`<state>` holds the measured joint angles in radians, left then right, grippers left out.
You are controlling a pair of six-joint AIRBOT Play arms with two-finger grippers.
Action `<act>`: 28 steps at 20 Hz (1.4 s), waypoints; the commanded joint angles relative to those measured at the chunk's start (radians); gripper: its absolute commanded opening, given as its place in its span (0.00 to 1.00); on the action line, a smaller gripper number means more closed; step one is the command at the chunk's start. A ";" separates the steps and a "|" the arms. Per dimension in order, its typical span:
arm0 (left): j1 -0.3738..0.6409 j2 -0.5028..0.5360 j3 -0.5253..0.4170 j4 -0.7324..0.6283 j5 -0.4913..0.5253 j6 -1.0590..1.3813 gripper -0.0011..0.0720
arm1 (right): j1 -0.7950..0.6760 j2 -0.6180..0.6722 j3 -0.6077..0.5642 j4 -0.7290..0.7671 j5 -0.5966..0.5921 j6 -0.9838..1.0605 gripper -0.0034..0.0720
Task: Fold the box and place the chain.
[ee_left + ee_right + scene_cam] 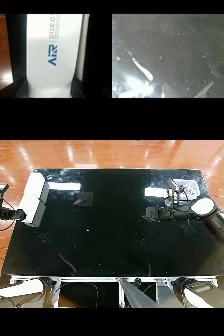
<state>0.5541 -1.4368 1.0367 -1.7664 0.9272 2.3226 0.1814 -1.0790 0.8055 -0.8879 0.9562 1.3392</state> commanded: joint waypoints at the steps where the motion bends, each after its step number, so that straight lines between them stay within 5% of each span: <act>1: -0.020 -0.001 0.000 0.030 0.007 0.000 0.70 | 0.000 0.000 -0.001 0.000 0.000 0.001 0.08; 2: -0.021 0.000 0.000 0.028 0.006 -0.011 0.89 | 0.000 0.000 -0.001 0.000 0.000 0.001 0.08; 28: -0.021 0.053 0.148 -0.055 0.126 -0.087 0.88 | 0.022 -0.004 -0.001 -0.004 -0.014 0.000 0.08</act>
<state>0.5335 -1.3899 1.1660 -1.7695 1.0496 2.2364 0.2031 -1.0824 0.8055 -0.8921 0.9421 1.3392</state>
